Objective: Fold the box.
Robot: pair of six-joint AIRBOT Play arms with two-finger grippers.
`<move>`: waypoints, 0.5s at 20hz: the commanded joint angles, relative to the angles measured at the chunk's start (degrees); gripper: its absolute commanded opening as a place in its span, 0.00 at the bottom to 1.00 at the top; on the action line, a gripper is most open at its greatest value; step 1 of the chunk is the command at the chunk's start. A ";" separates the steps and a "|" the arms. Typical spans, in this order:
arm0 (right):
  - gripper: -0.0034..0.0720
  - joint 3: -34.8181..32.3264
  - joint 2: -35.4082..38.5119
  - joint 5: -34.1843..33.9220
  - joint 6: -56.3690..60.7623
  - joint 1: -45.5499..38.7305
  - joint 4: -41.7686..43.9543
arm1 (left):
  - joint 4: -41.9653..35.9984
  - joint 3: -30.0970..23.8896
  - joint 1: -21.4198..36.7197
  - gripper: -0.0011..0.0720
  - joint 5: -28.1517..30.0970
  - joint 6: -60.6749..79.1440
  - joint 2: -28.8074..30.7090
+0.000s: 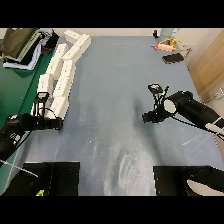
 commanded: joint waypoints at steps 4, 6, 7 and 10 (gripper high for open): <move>0.05 0.02 -0.04 1.07 0.00 0.00 0.72 | -0.13 -0.02 0.04 0.58 1.11 -0.11 -0.07; 0.05 0.02 -0.04 1.11 0.00 0.00 0.74 | -0.11 -0.02 0.04 0.58 1.14 -0.09 -0.09; 0.05 0.02 -0.04 1.11 0.00 0.00 0.74 | -0.09 -0.02 0.04 0.58 1.16 -0.09 -0.09; 0.05 0.02 -0.04 1.09 0.00 0.00 0.74 | -0.13 -0.63 0.04 0.58 3.45 -0.17 -0.09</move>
